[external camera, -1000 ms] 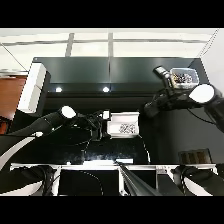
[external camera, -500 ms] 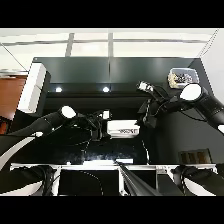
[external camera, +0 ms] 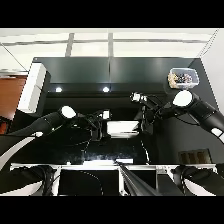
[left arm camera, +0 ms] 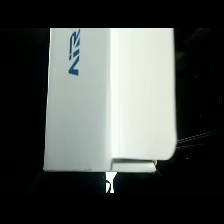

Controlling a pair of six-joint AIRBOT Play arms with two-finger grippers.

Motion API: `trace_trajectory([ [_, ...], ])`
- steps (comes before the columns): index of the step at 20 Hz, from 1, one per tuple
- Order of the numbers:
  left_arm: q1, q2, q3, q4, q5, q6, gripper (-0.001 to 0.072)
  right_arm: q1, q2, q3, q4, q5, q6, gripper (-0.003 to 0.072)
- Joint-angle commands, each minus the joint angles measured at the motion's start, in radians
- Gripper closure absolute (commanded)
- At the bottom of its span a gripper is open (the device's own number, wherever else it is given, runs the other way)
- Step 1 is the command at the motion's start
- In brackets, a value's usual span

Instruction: Fold the box and place the chain.

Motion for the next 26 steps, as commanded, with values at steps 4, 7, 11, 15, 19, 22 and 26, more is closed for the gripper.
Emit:
trace_trajectory([
  [4, -0.001, -0.001, 0.000, 0.000, 0.000, 0.001, 0.0288, 0.004, 0.000, -0.006, 0.063, 0.019, -0.010, 0.0327],
  [7, -0.001, -0.001, 0.000, 0.000, 0.000, 0.001, 0.0288, 0.004, 0.000, -0.006, 0.060, 0.036, 0.005, 0.0383],
  [11, -0.001, -0.001, 0.000, 0.000, 0.000, 0.001, 0.0288, 0.004, 0.000, -0.006, 0.055, 0.044, 0.028, 0.0526],
  [15, -0.001, -0.001, 0.000, 0.000, 0.000, 0.001, 0.0288, 0.005, 0.000, -0.006, 0.056, 0.042, 0.033, 0.0526],
  [19, -0.001, -0.001, 0.000, 0.000, 0.000, 0.001, 0.0288, 0.037, 0.000, -0.006, 0.057, 0.039, 0.043, 0.0474],
  [22, -0.001, -0.001, 0.000, 0.000, 0.000, 0.001, 0.0288, 0.053, 0.000, -0.006, 0.045, 0.035, 0.043, 0.0339],
  [26, -0.001, -0.001, 0.000, 0.000, 0.000, 0.001, 0.0288, 0.053, 0.000, -0.006, -0.010, 0.017, 0.069, 0.0304],
])
